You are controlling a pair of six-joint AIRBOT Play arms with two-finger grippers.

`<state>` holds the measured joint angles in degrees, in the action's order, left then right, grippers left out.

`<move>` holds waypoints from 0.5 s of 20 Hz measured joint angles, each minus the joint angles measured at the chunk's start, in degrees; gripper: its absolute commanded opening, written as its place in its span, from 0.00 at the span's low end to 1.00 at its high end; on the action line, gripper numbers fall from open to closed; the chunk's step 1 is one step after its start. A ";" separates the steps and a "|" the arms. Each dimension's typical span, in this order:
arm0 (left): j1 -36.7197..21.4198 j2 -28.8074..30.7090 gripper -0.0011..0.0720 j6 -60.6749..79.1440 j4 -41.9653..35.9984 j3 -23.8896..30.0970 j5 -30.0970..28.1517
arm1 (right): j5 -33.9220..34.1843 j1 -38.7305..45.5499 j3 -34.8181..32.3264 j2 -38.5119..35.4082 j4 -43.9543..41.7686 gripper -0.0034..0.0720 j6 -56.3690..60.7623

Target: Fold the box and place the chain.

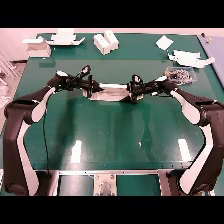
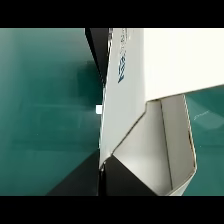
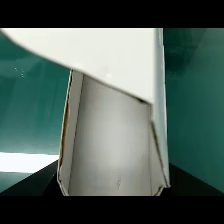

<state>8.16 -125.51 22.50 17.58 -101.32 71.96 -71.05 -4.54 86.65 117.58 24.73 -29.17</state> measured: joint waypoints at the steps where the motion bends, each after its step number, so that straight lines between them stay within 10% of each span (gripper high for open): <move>1: 0.00 0.00 0.04 0.00 0.02 0.00 -0.09 | -0.09 0.00 0.00 0.00 0.02 0.73 0.00; 10: 0.02 0.00 0.04 0.00 0.02 0.02 -0.04 | -0.50 0.02 0.00 0.00 0.02 0.73 0.02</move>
<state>8.19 -125.51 22.50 17.61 -101.30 71.92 -71.55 -4.51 86.65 117.58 24.75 -29.15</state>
